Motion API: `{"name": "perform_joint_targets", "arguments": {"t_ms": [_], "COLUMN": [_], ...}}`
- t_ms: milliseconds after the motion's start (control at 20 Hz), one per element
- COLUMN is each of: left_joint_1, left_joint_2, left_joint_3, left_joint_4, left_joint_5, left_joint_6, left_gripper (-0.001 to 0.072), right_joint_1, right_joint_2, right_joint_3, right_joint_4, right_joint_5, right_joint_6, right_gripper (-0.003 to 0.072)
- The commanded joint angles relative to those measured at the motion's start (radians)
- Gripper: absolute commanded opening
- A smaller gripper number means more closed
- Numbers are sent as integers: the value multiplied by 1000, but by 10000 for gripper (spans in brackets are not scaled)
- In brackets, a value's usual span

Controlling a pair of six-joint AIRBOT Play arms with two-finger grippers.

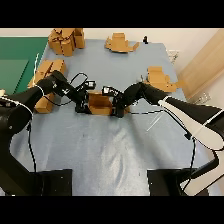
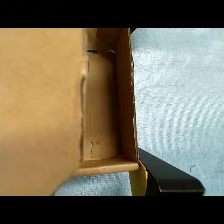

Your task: Fold the box.

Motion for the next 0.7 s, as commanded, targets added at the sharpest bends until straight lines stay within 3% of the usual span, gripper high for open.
{"name": "perform_joint_targets", "arguments": {"t_ms": [0, 50, 100, 150, 250, 300, 350, 400, 650], "left_joint_1": [-1, -1, -1, -1, 1, 1, 0, 1, 1], "left_joint_2": [-1, -1, -1, -1, -1, -1, -1, 0, 7], "left_joint_3": [0, 0, 0, 0, 0, 0, 0, 0, 0], "left_joint_4": [6, 8, 10, 12, 12, 12, 12, 12, 31], "left_joint_5": [-11, -10, -11, -11, -13, -13, -9, -9, -13], "left_joint_6": [2, 2, 2, 2, 0, -18, -37, -50, -52], "left_gripper": [354, 354, 355, 355, 356, 426, 582, 609, 607], "right_joint_1": [-1, -1, -1, -1, -1, -1, -1, -1, -1], "right_joint_2": [14, 23, 31, 37, 48, 49, 49, 49, 49], "right_joint_3": [1, 1, 1, 1, 1, 1, 1, 1, 1], "right_joint_4": [-63, -90, -108, -123, -138, -137, -137, -137, -137], "right_joint_5": [6, 5, 2, 2, 2, 1, 1, 1, -1], "right_joint_6": [50, 69, 85, 97, 110, 112, 112, 112, 117], "right_gripper": [543, 546, 634, 669, 669, 669, 669, 668, 667]}}
